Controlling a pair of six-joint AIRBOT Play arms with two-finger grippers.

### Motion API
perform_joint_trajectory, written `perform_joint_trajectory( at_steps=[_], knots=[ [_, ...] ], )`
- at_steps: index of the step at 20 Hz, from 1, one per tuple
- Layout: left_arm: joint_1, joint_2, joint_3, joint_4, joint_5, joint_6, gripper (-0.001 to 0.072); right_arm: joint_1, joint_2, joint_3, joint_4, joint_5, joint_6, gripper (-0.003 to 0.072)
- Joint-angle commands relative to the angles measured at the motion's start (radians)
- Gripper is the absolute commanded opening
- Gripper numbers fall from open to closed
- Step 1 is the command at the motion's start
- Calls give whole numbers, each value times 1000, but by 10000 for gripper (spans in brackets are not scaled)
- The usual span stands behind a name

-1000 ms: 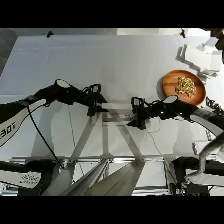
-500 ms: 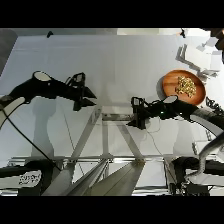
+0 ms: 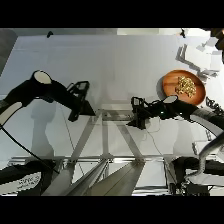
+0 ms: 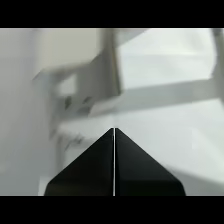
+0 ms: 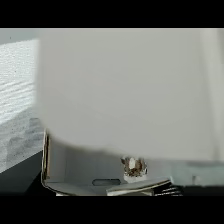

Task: Fold the box and place the chain.

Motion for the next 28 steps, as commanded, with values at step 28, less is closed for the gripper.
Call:
perform_joint_trajectory(
  at_steps=[28],
  knots=[
    [-134,74,-8,254,196,-348,7,0,0,0,0,0,0,515]
  ],
)
